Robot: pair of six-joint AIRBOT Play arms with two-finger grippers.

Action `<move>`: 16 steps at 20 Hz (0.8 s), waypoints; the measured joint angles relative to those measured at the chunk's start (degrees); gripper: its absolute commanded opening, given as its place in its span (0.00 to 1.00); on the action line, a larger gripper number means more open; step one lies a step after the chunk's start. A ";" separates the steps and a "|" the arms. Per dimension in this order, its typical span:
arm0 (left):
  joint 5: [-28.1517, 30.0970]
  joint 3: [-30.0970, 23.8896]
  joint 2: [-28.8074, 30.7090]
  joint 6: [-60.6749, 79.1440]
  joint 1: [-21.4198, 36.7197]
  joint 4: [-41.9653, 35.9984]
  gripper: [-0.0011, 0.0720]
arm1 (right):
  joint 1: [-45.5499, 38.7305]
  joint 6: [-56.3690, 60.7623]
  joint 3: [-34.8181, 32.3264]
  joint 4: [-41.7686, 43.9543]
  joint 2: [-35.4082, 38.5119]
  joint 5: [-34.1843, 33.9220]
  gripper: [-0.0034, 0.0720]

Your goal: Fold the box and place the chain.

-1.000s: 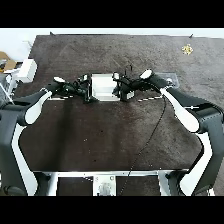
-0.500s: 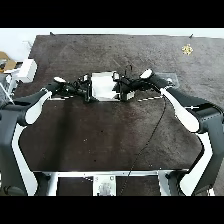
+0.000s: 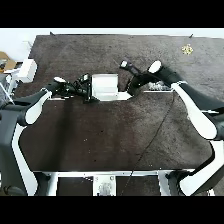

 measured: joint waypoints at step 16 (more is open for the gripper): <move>-0.13 0.00 0.00 0.13 0.00 0.11 0.32 | -9.66 31.69 -0.35 5.99 -3.58 4.94 0.05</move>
